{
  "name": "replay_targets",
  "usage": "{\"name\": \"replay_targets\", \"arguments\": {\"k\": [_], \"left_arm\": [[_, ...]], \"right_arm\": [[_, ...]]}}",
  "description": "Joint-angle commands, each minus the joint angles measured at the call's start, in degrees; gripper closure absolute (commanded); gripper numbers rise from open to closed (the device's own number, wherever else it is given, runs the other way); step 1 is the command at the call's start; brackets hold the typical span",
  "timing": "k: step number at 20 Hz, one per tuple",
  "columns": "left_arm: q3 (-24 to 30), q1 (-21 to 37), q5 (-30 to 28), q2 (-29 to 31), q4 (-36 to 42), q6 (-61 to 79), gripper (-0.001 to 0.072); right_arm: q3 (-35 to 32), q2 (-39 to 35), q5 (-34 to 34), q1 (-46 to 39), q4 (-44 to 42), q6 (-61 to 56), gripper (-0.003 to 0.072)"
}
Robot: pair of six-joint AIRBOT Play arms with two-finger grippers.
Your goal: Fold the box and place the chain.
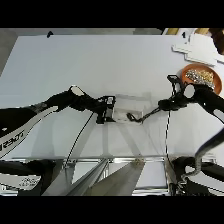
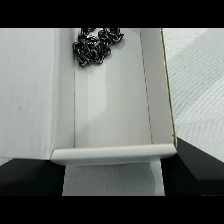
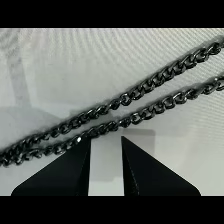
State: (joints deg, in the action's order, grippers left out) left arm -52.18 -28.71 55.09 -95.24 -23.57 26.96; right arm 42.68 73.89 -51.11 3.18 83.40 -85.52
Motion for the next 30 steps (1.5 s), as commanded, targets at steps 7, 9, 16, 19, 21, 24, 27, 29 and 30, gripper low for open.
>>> {"name": "replay_targets", "arguments": {"k": [7,9,16,19,21,24,27,29,30], "left_arm": [[-0.04,0.04,0.0,0.04,-0.02,0.02,0.0573],[-0.04,0.04,0.0,0.04,-0.02,0.02,0.0573],[-0.04,0.04,0.0,0.04,-0.02,0.02,0.0573],[-0.04,0.04,0.0,0.04,-0.02,0.02,0.0573],[-0.04,0.04,0.0,0.04,-0.02,0.02,0.0573],[-0.04,0.04,0.0,0.04,-0.02,0.02,0.0573],[-0.04,0.04,0.0,0.04,-0.02,0.02,0.0573],[-0.04,0.04,0.0,0.04,-0.02,0.02,0.0573],[-0.04,0.04,0.0,0.04,-0.02,0.02,0.0573]], "right_arm": [[0.0,0.07,1.25,-0.04,0.24,0.0,0.051],[0.0,0.07,1.31,-0.04,0.28,-0.02,0.051],[0.0,0.68,2.23,-0.04,0.42,-0.04,0.0511],[0.0,1.55,2.34,-0.02,0.2,-0.02,0.0526],[0.0,1.53,2.08,-0.02,0.2,0.04,0.0655],[0.07,0.98,0.33,-0.02,0.22,0.52,0.0671],[0.04,-3.39,-2.73,-0.02,0.17,0.72,0.0671],[0.04,-8.52,-4.76,-0.02,0.15,0.72,0.0671],[0.04,-11.5,-6.36,-0.02,-0.44,0.7,0.0671]]}}
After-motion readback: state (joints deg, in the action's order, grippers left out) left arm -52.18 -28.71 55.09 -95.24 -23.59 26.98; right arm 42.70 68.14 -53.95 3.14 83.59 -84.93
